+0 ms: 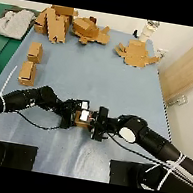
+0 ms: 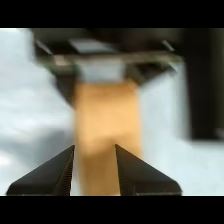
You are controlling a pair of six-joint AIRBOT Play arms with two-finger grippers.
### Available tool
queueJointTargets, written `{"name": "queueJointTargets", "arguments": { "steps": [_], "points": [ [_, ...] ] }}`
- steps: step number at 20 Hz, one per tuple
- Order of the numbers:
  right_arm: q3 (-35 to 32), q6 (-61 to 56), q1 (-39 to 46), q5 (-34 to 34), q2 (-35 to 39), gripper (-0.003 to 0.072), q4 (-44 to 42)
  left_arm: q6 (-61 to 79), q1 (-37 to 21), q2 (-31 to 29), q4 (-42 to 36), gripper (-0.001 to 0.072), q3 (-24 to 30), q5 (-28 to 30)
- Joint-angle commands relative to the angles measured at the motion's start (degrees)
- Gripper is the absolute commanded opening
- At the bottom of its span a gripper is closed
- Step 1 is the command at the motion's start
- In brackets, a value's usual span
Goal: Fold the box.
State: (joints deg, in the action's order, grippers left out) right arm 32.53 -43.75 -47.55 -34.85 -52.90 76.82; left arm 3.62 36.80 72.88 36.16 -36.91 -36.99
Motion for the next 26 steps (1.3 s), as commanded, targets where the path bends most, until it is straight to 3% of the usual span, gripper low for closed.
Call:
{"name": "queueJointTargets", "arguments": {
  "steps": [1, 4, 6, 8, 10, 12, 14, 26],
  "points": [
    [1.44, -9.97, 0.66, 0.83, 4.68, 0.0425, -0.17, -0.02, 0.00, -0.02, -0.17, 0.0402, -0.04, 0.50],
    [1.53, -26.60, 3.23, -0.59, 11.13, 0.0392, 4.13, -0.02, 0.00, -0.02, -0.17, 0.0402, -0.04, 0.48],
    [0.94, -41.59, 5.40, -2.19, 14.01, 0.0005, 5.20, -0.02, 0.00, -0.02, -0.17, 0.0402, -0.04, 0.50],
    [-1.64, -57.16, 6.29, -0.83, 14.71, 0.0001, 3.65, -0.04, 0.00, -0.02, -0.17, 0.0402, -0.04, 0.48],
    [-6.64, -66.55, 5.99, 6.05, 14.60, 0.0000, -5.53, -0.04, 0.00, -0.02, -0.17, 0.0402, -0.04, 0.50],
    [-12.41, -67.52, 5.99, 14.75, 14.12, 0.0001, -22.32, -0.02, 0.00, -0.02, -0.17, 0.0402, -0.04, 0.48],
    [-15.89, -65.22, 5.31, 20.57, 13.94, 0.0001, -30.05, -0.02, 0.00, -0.02, -0.17, 0.0402, -0.04, 0.48],
    [-16.24, -65.20, 3.13, 17.75, 6.05, 0.0001, -27.74, -0.02, 0.00, -0.02, -0.17, 0.0402, -0.04, 0.50]
  ]
}}
